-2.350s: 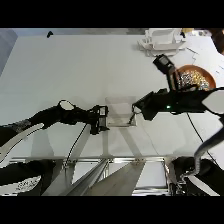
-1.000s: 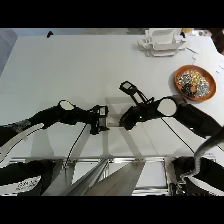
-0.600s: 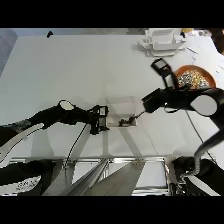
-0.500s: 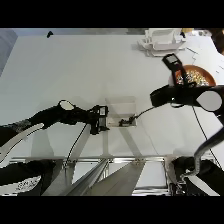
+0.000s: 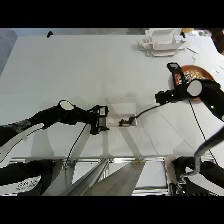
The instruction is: Fold the box and place the chain.
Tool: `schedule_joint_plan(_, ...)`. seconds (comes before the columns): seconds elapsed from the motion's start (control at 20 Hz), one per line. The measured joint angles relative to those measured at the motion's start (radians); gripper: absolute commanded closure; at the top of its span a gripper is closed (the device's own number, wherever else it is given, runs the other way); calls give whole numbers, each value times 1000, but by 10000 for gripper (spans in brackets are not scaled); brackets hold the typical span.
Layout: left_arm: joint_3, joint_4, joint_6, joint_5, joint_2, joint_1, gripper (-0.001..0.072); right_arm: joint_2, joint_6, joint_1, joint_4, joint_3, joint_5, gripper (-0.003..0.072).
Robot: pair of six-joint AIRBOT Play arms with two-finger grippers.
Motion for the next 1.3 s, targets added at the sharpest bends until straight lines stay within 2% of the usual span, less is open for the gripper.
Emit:
schedule_joint_plan(0.05,0,0,0,0,0,0,438,-26,5,5,0,0,0,408)
schedule_joint_plan(0.1,0,0,0,0,0,0,438,-48,10,8,-1,0,1,413)
schedule_joint_plan(0.35,0,0,0,0,0,0,438,-106,37,18,-13,0,-5,415)
schedule_joint_plan(0.5,0,0,0,0,0,0,438,-116,54,18,-17,0,-5,446)
schedule_joint_plan(1.15,0,0,0,0,0,0,438,-163,119,19,-80,1,-11,448)
schedule_joint_plan(1.3,0,0,0,0,0,0,438,-170,120,19,-83,1,-3,468)
